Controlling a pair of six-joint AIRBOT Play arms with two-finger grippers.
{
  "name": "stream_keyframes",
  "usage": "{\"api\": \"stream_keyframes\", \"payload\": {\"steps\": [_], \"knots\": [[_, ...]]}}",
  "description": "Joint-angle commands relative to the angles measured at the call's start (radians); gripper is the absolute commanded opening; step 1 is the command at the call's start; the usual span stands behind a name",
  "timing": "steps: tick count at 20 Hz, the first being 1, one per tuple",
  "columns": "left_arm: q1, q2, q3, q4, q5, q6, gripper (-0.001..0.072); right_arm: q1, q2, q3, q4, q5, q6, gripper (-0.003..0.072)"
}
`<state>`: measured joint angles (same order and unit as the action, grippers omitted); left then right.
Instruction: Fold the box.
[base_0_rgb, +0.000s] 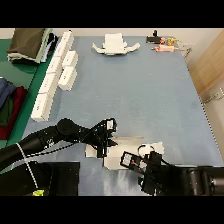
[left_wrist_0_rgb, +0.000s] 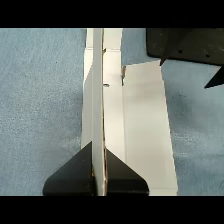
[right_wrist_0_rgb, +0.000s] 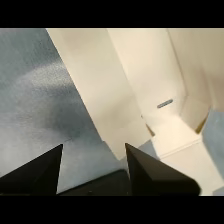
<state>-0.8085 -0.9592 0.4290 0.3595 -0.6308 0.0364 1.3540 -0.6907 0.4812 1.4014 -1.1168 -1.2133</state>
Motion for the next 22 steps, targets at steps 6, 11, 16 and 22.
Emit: {"api": "stream_keyframes", "payload": {"steps": [6, 11, 16, 22], "knots": [[0.000, 0.000, 0.000, 0.000, 0.000, 0.000, 0.0015, 0.064, -0.204, -0.017, -0.237, 0.123, 0.011, 0.0586], [0.000, 0.000, 0.000, 0.000, 0.000, 0.000, 0.0015, 0.064, -0.203, 0.005, -0.295, 0.086, 0.302, 0.0585], [0.000, 0.000, 0.000, 0.000, 0.000, 0.000, 0.0015, 0.064, -0.173, 0.062, -0.302, -0.053, 0.477, 0.0585], [0.000, 0.000, 0.000, 0.000, 0.000, 0.000, 0.0015, 0.064, -0.154, 0.066, -0.333, -0.100, 0.522, 0.0585]]}}
